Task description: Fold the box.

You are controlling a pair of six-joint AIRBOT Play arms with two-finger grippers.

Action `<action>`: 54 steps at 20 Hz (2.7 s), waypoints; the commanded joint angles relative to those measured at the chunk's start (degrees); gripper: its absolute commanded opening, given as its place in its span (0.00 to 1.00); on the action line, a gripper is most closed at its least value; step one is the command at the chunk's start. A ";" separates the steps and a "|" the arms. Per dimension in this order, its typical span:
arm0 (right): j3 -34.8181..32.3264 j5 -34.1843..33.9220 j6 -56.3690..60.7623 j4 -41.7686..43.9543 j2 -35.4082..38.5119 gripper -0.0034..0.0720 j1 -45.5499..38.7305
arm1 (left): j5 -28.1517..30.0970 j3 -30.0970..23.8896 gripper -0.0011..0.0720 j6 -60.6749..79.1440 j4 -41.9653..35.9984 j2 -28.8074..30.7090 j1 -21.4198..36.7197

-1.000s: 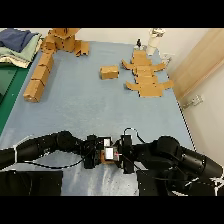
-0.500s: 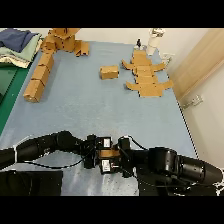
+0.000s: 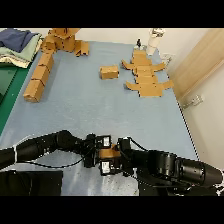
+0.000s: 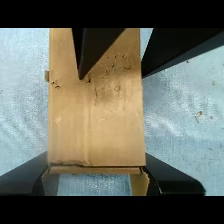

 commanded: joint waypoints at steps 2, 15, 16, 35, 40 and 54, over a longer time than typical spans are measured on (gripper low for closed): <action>-0.02 0.17 0.39 0.66 0.07 0.54 0.07 | -0.22 0.02 0.63 0.11 0.04 0.04 -0.02; 0.22 0.24 1.03 1.88 3.56 0.39 0.04 | -0.22 0.02 0.63 0.11 0.04 0.04 -0.02; 0.22 0.31 1.29 1.75 3.65 0.39 0.04 | -0.22 0.02 0.63 0.11 0.04 0.04 -0.02; 0.61 -0.68 1.75 9.18 0.42 0.30 0.07 | -0.22 0.02 0.63 0.11 0.04 0.04 -0.02; 2.19 -3.65 2.67 8.63 1.20 0.48 0.04 | -0.22 0.02 0.63 0.11 0.04 0.02 -0.02; -12.85 7.93 64.76 45.70 17.77 0.05 -0.17 | -0.20 0.02 0.63 0.11 0.04 0.04 -0.02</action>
